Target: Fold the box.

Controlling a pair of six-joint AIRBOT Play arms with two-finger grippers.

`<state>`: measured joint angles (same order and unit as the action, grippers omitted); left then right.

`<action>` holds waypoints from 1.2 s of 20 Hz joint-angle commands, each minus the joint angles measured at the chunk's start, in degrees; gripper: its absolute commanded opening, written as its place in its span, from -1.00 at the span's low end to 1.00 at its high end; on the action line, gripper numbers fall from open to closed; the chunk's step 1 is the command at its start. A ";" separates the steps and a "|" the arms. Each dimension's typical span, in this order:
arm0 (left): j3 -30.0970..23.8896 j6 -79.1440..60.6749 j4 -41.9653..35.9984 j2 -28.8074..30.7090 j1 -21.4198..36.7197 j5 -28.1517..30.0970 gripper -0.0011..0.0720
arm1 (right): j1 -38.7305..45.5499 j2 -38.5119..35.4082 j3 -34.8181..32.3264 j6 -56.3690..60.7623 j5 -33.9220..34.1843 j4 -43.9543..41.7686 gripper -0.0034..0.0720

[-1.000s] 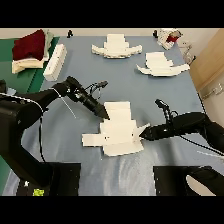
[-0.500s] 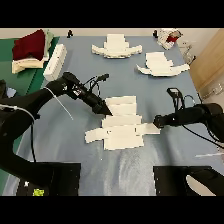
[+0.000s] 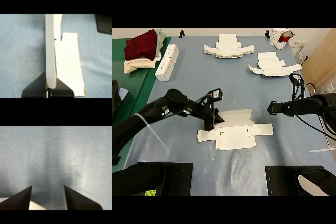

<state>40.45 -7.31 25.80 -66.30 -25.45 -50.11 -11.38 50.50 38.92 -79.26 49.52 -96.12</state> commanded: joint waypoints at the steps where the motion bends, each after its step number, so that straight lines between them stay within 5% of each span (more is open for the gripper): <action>1: -7.04 -4.76 -2.38 5.64 -4.94 10.27 -0.95 | -0.02 0.68 0.28 1.46 -1.55 0.26 0.72; 8: -7.72 -5.20 -3.93 3.04 -6.60 11.98 -0.94 | -0.02 1.33 0.28 1.46 -1.38 -1.64 0.66; 12: -5.35 -4.70 -3.91 2.99 -5.51 4.94 -0.94 | -0.02 1.33 0.28 1.46 -1.29 -1.88 0.66; 24: -4.68 -15.13 -2.03 4.59 -5.55 16.06 -0.94 | -0.02 1.36 0.28 3.43 -1.51 -1.90 0.66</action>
<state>35.35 -16.49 23.33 -62.65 -31.00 -37.45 -11.40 51.81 39.13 -76.42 48.03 -97.97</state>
